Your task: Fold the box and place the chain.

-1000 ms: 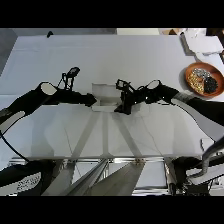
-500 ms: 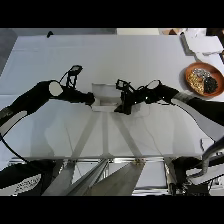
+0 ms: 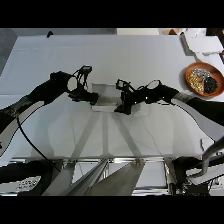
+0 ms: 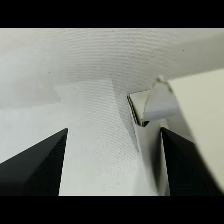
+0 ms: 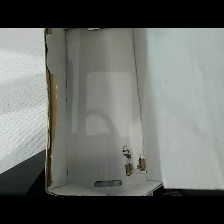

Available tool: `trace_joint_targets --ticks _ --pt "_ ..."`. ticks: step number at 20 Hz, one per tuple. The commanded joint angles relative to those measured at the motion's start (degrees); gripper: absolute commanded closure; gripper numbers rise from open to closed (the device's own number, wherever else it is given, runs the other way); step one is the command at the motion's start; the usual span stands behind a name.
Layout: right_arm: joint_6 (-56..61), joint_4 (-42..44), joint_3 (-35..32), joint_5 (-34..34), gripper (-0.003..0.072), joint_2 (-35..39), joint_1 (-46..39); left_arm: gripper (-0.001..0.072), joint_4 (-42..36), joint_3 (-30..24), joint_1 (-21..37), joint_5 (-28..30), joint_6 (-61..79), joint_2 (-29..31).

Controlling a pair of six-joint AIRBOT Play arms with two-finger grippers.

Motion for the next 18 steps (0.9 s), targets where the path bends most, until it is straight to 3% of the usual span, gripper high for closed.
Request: trace_joint_targets --ticks 1,4,6,9,14,15,16,17,18 --pt "0.00 0.02 0.00 0.04 0.0273 -0.04 0.00 0.0083 3.89 2.12 -1.88 -2.93 -6.14 -1.05" --pt "0.00 0.00 0.00 0.02 0.0273 -0.04 0.00 0.0092 3.89 2.19 -2.91 -2.93 -10.47 -1.75" --pt "0.00 0.00 0.00 0.04 0.0273 -0.04 0.00 0.0164 3.89 2.19 -3.30 -2.86 -14.51 -2.34" --pt "0.00 0.02 0.00 0.04 0.0273 -0.04 0.00 0.0165 2.75 2.19 -3.72 -2.78 -16.06 -3.30" --pt "0.00 0.02 0.00 0.04 0.0273 -0.04 0.00 0.0232 1.77 2.19 -4.02 -0.48 -17.14 -4.68" --pt "0.00 0.00 0.00 0.04 0.0273 -0.04 0.00 0.0350 1.70 2.19 -4.11 0.17 -17.33 -4.68" --pt "0.00 0.02 0.00 0.04 0.0273 -0.04 0.00 0.0527 1.73 2.19 -4.11 0.17 -17.29 -4.68" --pt "0.00 0.02 0.00 0.04 0.0273 -0.04 0.00 0.0659 1.73 2.19 -4.13 0.17 -17.29 -4.72" --pt "0.00 0.00 0.00 0.04 0.0273 -0.04 0.00 0.0704 1.70 2.19 -4.13 0.11 -17.27 -4.72"
